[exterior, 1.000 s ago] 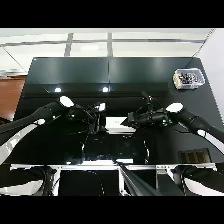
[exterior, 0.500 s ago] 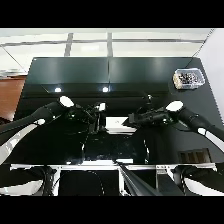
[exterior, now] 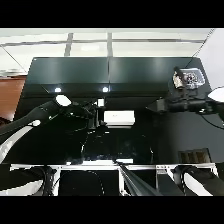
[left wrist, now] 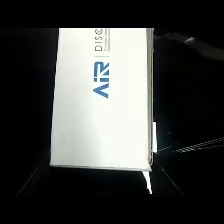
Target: Fold the box and place the chain.
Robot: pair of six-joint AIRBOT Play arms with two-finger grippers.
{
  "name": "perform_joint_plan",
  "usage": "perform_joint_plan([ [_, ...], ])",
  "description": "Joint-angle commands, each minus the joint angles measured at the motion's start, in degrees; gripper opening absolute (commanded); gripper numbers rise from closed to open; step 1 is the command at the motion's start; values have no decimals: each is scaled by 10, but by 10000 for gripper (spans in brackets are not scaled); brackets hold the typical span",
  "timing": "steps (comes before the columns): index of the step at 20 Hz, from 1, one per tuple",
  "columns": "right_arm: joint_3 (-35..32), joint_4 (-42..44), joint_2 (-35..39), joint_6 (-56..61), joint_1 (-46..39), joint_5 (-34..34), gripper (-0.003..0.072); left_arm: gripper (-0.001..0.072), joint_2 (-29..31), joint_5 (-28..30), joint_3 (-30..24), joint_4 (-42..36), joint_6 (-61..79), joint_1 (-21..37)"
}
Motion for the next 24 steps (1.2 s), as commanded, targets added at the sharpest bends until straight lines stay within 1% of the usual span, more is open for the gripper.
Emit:
perform_joint_plan([
  [1, 4, -29, 31, 16, -66, 32, 18, 716, 22, -48, 0, 2, -41, 3],
  [2, 4, -30, 31, 18, -76, 38, 18, 717, 35, -83, 0, 2, -45, 3],
  [3, 4, -30, 31, 18, -83, 42, 18, 716, 50, -99, 0, 0, -49, 2],
  [4, 4, -30, 31, 18, -85, 43, 18, 716, 64, -104, 0, -12, -60, 1],
  [6, 4, -32, 31, 17, -85, 40, 19, 710, 73, -85, 6, -50, -62, -8],
  [8, 4, -34, 31, 18, -85, 38, 19, 709, 56, -63, 33, -59, -64, -29],
  [10, 4, -34, 31, 18, -85, 38, 19, 709, 21, -45, 67, -47, -113, -53],
  [13, 4, -34, 31, 18, -85, 38, 19, 710, -26, -3, 117, 41, -252, -85],
  [15, 4, -38, 31, 18, -85, 38, 19, 710, -45, -2, 138, 77, -337, -96],
  [16, 4, -38, 31, 18, -85, 37, 19, 710, -53, -9, 143, 82, -362, -100],
  [18, 4, -38, 31, 18, -85, 33, 19, 710, -59, -16, 145, 82, -366, -101],
  [24, 4, -40, 31, 17, -85, 32, 19, 710, -59, -24, 146, 85, -365, -105],
])
